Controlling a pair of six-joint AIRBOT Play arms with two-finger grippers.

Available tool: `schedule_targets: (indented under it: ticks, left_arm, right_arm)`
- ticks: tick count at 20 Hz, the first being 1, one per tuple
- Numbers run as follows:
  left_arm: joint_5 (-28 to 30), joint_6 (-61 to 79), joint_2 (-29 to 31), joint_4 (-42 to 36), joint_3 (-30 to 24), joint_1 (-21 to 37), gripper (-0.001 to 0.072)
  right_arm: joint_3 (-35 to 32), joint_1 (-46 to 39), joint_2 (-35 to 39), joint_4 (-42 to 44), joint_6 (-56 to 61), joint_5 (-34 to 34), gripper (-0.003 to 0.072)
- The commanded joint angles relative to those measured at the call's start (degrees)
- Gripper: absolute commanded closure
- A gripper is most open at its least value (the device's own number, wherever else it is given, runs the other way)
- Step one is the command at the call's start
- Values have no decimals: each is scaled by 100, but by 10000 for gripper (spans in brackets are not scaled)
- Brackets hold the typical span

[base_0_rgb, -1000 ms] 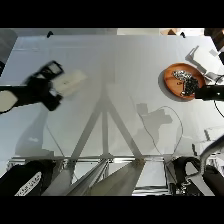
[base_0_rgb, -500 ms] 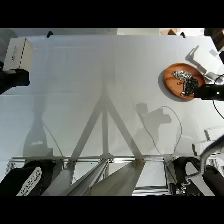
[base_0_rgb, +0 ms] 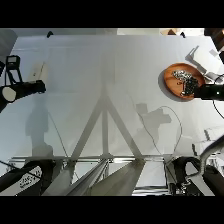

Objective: Fold the box and place the chain.

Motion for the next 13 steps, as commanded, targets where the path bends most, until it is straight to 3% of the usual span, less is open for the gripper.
schedule_targets:
  ticks: [1, 4, 5, 9, 13]
  left_arm:
    - [420, 457, -592, -9, -13, 7, 600]
    - [531, 505, -680, -9, -13, 4, 75]
    - [573, 503, -673, -11, -11, 4, 26]
    - [492, 503, -601, -11, -7, 0, 13]
    - [374, 498, -157, -68, -7, 0, 14]
  right_arm:
    - [2, -4, 4, 2, 0, 2, 678]
    - [2, -4, 4, 2, 0, 2, 678]
    - [2, -4, 4, 2, 0, 2, 678]
    - [2, -4, 4, 2, 0, 2, 678]
    - [2, -4, 4, 4, 0, 2, 678]
